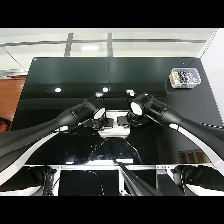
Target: Fold the box and place the chain.
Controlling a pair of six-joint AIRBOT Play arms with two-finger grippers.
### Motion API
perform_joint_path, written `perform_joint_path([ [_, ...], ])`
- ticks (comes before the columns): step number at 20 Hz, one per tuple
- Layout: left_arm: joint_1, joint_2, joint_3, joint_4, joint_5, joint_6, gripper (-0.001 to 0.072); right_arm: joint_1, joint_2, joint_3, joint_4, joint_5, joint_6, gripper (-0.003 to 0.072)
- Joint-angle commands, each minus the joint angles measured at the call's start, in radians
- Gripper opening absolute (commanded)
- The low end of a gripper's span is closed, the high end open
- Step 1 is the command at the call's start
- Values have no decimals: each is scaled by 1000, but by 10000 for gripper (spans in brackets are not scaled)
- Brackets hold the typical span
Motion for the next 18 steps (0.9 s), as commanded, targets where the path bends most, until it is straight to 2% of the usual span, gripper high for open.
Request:
perform_joint_path([
  [1,1,0,0,0,0,0,27,5,-20,3,19,28,41,303],
  [6,1,0,0,0,-1,0,27,24,-69,3,23,27,115,303],
  [7,1,0,0,0,0,0,27,29,-71,3,23,28,115,243],
  [8,1,0,0,0,0,0,27,35,-71,3,23,23,115,74],
  [9,1,0,0,0,0,0,27,42,-71,3,23,21,115,16],
  [14,1,0,0,0,0,0,27,45,-64,3,11,15,115,20],
  [16,1,0,0,-1,0,0,27,41,-60,3,8,16,118,135],
  [17,1,0,0,-1,0,0,27,42,-60,3,7,18,117,101],
  [18,1,0,0,-1,0,0,27,42,-60,3,6,16,117,16],
])
